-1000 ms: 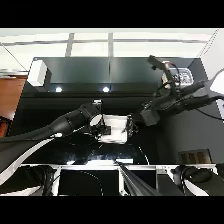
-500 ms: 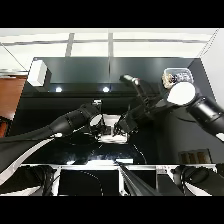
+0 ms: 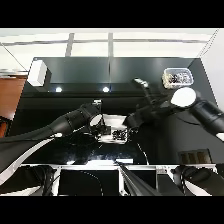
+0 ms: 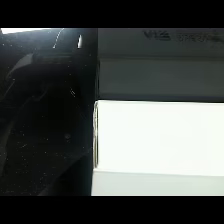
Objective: Fold the box and place the chain.
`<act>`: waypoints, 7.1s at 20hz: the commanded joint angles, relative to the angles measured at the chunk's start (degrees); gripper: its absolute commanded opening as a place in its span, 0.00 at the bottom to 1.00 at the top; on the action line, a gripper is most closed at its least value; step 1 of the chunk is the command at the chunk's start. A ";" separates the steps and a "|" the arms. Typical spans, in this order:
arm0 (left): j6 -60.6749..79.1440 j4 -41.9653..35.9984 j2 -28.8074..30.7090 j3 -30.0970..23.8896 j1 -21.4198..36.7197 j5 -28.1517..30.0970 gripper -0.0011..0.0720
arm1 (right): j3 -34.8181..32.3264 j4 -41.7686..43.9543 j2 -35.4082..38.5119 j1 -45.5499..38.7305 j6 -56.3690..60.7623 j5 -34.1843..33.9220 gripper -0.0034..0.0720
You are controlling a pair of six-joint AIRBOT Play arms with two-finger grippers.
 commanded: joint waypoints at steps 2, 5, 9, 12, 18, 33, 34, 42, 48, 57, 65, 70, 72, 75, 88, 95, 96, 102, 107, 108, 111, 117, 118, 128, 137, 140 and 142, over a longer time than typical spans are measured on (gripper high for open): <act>0.02 0.00 0.00 -0.02 0.02 0.00 0.06 | -4.09 -9.51 5.66 -10.82 -12.24 -0.96 0.56; 0.04 0.02 0.00 -0.02 0.02 0.00 0.06 | -13.55 -13.00 4.79 -9.51 -24.33 -11.80 1.00; 0.02 -0.13 0.00 -0.02 0.02 -0.50 0.06 | -22.18 -6.62 2.82 -1.38 -47.41 -20.96 1.00; 0.02 -0.17 0.00 -0.02 -0.02 -0.48 0.06 | -23.43 1.64 -0.92 3.04 -60.35 -24.26 1.00; 0.02 -0.15 0.00 -0.02 -0.02 -0.42 0.06 | -23.43 11.26 -4.57 4.15 -75.08 -26.64 1.00; 0.02 -0.15 0.00 -0.02 -0.02 -0.42 0.06 | -23.41 2.89 -2.78 6.49 -61.51 -28.70 0.13; 0.02 -0.17 0.00 -0.02 -0.02 -0.37 0.06 | -23.41 0.26 -1.16 6.43 -56.54 -28.72 0.12; 0.02 -0.15 0.00 -0.02 -0.02 -0.33 0.06 | -19.02 -7.58 15.50 3.56 -25.40 -14.51 0.08; 0.02 -0.33 0.00 -0.02 -0.02 -0.31 0.06 | -3.89 -6.25 17.79 3.58 -12.98 -2.40 0.08; 0.02 -0.46 0.00 -0.02 -0.02 -0.33 0.06 | 7.17 12.00 17.75 3.63 -8.83 -4.52 0.08; 0.02 -0.42 0.00 -0.02 -0.02 -0.22 0.06 | 1.79 12.11 12.94 3.76 -7.72 -4.22 0.08; 0.00 -0.42 0.00 -0.02 -0.02 -0.22 0.06 | -7.19 11.98 6.84 7.87 -7.72 -11.63 0.08; 0.00 -0.42 0.00 -0.02 -0.02 -0.13 0.06 | -8.59 11.89 3.45 8.66 -7.72 -11.78 0.08; 0.00 -0.44 0.00 -0.02 -0.02 0.46 0.06 | -8.87 11.58 0.15 8.63 -7.72 -13.33 0.08; -6.47 -2.99 0.00 1.95 -0.28 6.71 0.05 | -8.39 2.45 18.16 -21.64 -6.49 7.89 0.60; -9.42 -3.37 -1.49 4.66 0.02 6.21 0.68 | -8.44 4.85 20.04 -23.63 -6.47 6.38 0.60; -8.72 -3.43 -1.49 6.36 0.57 4.55 0.90 | -8.44 5.09 20.04 -23.63 -6.45 6.14 0.60; 23.39 -4.85 2.62 15.89 2.73 -13.92 0.91 | -8.44 7.85 20.04 -23.65 -6.43 5.49 0.60; 35.71 10.51 14.36 9.09 10.95 -21.31 0.91 | -8.44 7.58 20.04 -23.63 -6.47 4.48 0.60; 37.51 7.13 16.72 6.01 15.65 -18.78 0.91 | -8.44 7.58 20.04 -23.63 -6.47 3.82 0.60; 51.45 -10.95 20.98 -4.72 29.88 -6.86 0.91 | -8.44 7.58 20.04 -23.63 -6.47 1.81 0.60; 115.58 -48.28 20.96 -24.13 38.80 -5.92 0.99 | -8.44 7.54 20.04 -23.63 -6.45 2.25 0.60; 124.17 -47.84 20.96 -25.64 37.27 -3.56 0.99 | -8.44 7.43 20.04 -23.63 -6.43 2.01 0.60; 138.92 -45.35 11.61 -24.00 23.15 22.27 0.99 | -8.50 7.32 20.04 -23.63 -5.38 -0.09 0.60; 142.81 -53.09 9.86 -23.76 22.16 23.34 0.99 | -8.57 7.26 20.04 -23.63 -5.38 -0.20 0.60; 142.81 -55.25 9.20 -23.69 21.33 24.15 0.99 | -8.57 6.97 20.04 -23.63 -5.38 -0.37 0.60; 142.75 -56.00 8.74 -23.56 20.65 25.09 0.99 | -8.57 6.97 20.04 -23.63 -5.38 -0.48 0.60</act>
